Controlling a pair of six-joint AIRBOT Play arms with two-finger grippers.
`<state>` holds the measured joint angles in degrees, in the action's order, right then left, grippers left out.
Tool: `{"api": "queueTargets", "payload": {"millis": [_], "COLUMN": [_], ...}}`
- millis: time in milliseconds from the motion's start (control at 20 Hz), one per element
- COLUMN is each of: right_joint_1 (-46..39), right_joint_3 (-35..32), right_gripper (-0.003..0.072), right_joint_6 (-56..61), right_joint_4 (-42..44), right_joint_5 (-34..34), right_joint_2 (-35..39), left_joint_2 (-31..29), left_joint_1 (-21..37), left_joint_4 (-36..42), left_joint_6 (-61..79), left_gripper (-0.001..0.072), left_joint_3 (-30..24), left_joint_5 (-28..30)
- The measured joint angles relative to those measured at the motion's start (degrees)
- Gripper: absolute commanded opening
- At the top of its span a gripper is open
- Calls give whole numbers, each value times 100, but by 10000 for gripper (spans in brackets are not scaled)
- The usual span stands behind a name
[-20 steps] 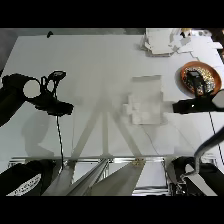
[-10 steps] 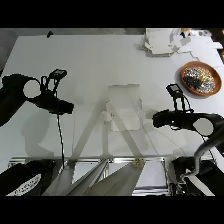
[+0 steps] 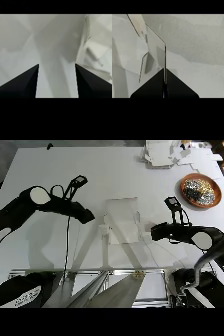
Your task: Fold the box and place the chain.
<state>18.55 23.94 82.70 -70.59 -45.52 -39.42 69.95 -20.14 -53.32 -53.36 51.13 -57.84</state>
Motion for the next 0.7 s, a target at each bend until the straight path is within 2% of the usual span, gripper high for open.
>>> {"api": "queueTargets", "payload": {"millis": [200, 450, 700], "right_joint_1": [0, 0, 0], "right_joint_3": [0, 0, 0], "right_gripper": [16, 16, 16], "right_joint_6": [0, -2, -2], "right_joint_4": [7, 9, 24], "right_joint_5": [-4, -24, -90], "right_joint_2": [2, 2, 2], "left_joint_2": [798, 1558, 2046], "left_joint_1": [66, 107, 83], "left_joint_4": [1329, 2052, 2774], "left_joint_6": [1517, 2514, 3294], "left_gripper": [500, 500, 493], "left_joint_3": [352, 610, 664], "left_joint_5": [9, -195, -286]}}
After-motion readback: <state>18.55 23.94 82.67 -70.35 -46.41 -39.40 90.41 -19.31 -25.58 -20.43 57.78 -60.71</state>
